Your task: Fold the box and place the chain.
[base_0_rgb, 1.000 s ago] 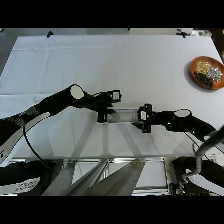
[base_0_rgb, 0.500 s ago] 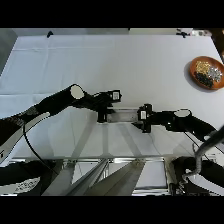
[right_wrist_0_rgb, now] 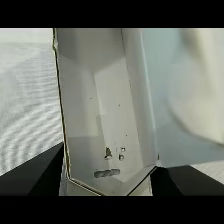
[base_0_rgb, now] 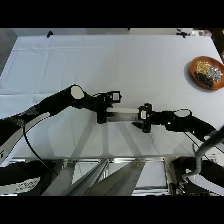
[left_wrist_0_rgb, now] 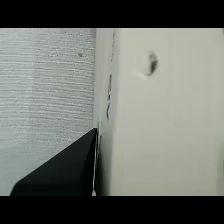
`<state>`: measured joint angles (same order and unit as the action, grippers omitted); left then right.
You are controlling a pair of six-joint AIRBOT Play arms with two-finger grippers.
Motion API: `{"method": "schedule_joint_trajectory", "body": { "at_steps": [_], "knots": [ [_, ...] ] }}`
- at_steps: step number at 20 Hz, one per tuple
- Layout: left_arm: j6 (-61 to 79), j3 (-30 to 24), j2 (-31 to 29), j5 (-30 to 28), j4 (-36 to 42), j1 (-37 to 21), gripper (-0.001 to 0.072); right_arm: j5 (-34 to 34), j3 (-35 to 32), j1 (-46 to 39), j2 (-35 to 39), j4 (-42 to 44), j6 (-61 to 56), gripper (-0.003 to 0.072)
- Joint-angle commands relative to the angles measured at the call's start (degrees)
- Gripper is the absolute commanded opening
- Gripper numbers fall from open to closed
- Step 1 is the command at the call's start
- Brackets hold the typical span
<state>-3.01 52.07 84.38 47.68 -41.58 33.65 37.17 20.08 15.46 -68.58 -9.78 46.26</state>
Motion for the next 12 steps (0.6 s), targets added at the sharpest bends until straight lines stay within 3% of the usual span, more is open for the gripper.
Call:
{"method": "schedule_joint_trajectory", "body": {
  "at_steps": [1, 7, 10, 12],
  "knots": [
    [0.0, 0.0, -0.7, 0.2, 0.4, -0.1, 0.0279, 0.1, 0.0, 0.0, 0.0, -0.3, 0.1, 0.0338],
    [0.0, 0.0, -6.0, 0.3, -0.8, -0.2, 0.0301, 0.1, 0.0, 0.0, 0.0, -0.3, 0.1, 0.0338],
    [-3.3, 0.0, -8.5, 0.6, -6.1, -0.2, 0.0446, 0.1, 0.0, 0.0, 0.0, -0.3, 0.1, 0.0338],
    [-9.2, 0.0, -9.7, 1.6, -11.9, -0.2, 0.0461, 0.1, 0.0, 0.0, 0.0, -0.3, 0.1, 0.0338]
  ]
}}
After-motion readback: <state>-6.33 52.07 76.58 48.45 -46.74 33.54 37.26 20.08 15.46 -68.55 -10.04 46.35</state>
